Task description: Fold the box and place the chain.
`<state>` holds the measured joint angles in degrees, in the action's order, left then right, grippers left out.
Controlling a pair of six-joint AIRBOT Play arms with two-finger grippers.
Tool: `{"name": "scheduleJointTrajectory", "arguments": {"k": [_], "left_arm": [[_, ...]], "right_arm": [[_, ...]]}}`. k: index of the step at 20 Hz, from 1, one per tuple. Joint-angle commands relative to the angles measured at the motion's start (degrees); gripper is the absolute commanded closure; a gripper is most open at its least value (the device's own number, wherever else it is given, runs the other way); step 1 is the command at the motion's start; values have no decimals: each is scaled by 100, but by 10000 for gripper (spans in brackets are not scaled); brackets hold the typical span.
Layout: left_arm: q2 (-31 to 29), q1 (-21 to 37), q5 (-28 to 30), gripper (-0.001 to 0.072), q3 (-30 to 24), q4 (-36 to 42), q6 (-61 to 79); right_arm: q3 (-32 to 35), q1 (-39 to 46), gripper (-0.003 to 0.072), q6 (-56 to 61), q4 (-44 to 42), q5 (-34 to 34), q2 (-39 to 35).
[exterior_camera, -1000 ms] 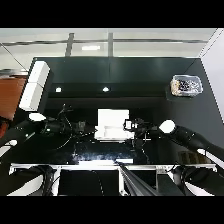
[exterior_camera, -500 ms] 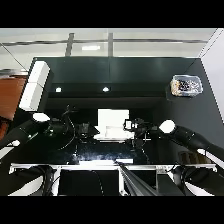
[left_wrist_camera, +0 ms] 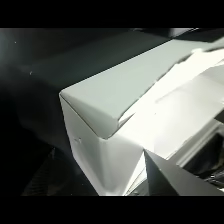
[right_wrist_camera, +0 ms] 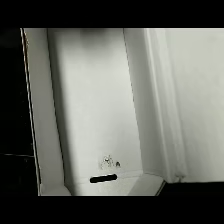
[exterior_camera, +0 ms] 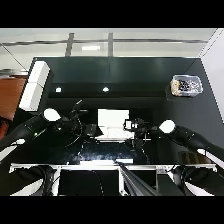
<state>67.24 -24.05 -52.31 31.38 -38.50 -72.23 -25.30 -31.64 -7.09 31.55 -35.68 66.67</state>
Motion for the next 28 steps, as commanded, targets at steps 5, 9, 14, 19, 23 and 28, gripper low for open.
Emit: {"name": "scheduleJointTrajectory", "arguments": {"k": [5,9,14,19,23,28], "left_arm": [[0,-533,127,101,520,-1084,-1567],[0,-1034,129,101,739,-2343,-2769],[11,-1650,127,180,1058,-3624,-4256],[42,-1851,79,215,1064,-3821,-4830],[304,-1871,-83,229,1178,-3823,-4913],[367,-2065,-70,243,1279,-4264,-5311]], "right_arm": [[0,-2,295,2,-2,-2,2],[0,-2,295,2,-2,-2,2],[0,-2,295,2,-2,-2,2],[0,-2,295,2,-2,-2,2],[0,-2,295,0,-2,-2,2],[0,-2,295,0,0,-2,4]]}}
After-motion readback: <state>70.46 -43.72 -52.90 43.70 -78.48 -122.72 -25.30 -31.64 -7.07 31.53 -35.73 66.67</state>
